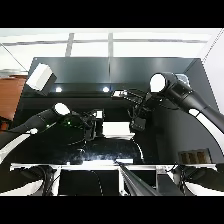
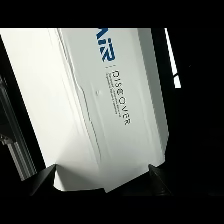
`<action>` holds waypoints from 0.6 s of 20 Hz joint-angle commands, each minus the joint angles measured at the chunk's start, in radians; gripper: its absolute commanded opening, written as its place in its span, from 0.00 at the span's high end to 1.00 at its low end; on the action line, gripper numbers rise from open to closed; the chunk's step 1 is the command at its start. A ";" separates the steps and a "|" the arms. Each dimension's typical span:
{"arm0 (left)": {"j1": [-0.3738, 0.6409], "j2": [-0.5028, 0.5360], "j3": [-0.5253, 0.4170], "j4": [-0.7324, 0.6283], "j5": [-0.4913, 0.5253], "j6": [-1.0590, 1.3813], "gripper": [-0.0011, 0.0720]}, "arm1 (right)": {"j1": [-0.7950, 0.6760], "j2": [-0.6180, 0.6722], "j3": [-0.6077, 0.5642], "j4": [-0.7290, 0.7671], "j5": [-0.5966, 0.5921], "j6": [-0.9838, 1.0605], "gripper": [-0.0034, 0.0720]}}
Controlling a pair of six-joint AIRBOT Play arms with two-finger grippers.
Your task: Fold the box and place the chain.
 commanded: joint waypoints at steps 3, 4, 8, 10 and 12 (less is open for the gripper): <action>0.000 0.000 0.000 0.000 0.000 0.000 0.31 | 0.018 0.005 0.000 -0.013 0.006 0.001 0.03; 0.000 0.000 0.000 0.000 0.000 0.000 0.31 | 0.025 0.005 0.000 -0.014 0.005 0.001 0.03; 0.000 0.000 0.000 0.000 0.000 0.000 0.31 | 0.029 0.005 0.000 -0.024 0.005 0.001 0.03; 0.000 0.000 0.000 0.000 0.000 0.000 0.31 | 0.029 0.005 0.000 -0.029 0.005 0.001 0.03; 0.000 0.000 0.000 0.000 0.000 0.000 0.31 | 0.029 0.005 0.000 -0.029 0.006 0.001 0.03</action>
